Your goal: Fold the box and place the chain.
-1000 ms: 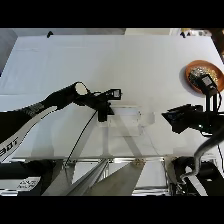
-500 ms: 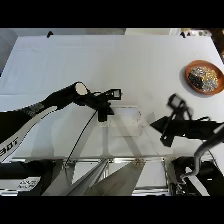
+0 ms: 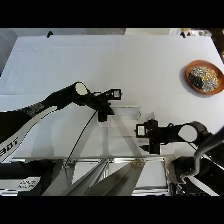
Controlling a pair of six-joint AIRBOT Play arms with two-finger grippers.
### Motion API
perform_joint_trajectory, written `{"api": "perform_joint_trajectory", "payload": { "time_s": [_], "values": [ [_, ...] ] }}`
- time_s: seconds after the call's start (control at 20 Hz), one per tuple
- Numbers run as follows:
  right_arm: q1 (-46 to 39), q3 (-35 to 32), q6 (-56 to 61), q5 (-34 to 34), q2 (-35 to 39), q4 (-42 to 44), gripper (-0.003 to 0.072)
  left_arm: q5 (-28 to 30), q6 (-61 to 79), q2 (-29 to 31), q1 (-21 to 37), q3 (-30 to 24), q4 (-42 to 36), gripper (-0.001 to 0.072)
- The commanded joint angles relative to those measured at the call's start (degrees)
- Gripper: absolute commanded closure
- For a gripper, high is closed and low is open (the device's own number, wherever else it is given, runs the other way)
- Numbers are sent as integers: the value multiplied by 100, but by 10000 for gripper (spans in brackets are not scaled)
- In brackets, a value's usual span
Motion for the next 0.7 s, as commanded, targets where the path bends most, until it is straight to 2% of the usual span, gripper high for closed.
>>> {"api": "perform_joint_trajectory", "payload": {
  "time_s": [0.0,0.25,0.65],
  "values": [
    [369,-247,105,-1174,-131,-605,-7,-13,0,-2,-2,-2,0,699],
    [450,-271,402,-1895,-118,-1108,-6,-15,0,-2,-7,-2,0,699],
    [448,151,398,-2146,-120,-1150,-4,-15,0,-2,-9,0,0,699]
  ]
}}
